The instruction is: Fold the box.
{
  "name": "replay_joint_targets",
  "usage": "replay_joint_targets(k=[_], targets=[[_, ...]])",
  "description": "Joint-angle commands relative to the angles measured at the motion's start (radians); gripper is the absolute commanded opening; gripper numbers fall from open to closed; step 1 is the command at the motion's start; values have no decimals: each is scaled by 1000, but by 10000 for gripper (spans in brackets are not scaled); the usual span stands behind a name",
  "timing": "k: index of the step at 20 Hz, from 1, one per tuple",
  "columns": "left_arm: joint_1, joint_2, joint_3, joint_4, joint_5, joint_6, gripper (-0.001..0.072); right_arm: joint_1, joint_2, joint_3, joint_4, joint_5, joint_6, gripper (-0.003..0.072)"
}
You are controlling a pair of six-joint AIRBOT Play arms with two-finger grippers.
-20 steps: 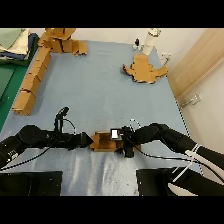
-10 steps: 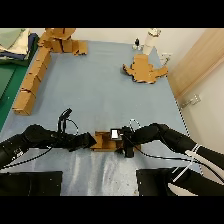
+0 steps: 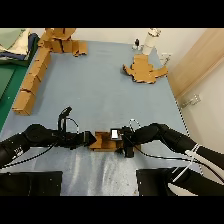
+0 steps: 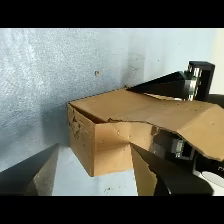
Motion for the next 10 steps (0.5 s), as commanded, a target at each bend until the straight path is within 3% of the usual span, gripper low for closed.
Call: replay_joint_targets(k=[1,4,8,10], targets=[[-46,-1,41,209,23,-211,668,0,1,0,0,0,0,497],[-161,-33,111,460,15,-476,668,0,1,0,0,0,0,497],[-279,-165,223,642,2,-676,668,0,1,0,0,0,0,497],[-306,-235,301,731,-64,-747,668,0,1,0,0,0,0,497]])
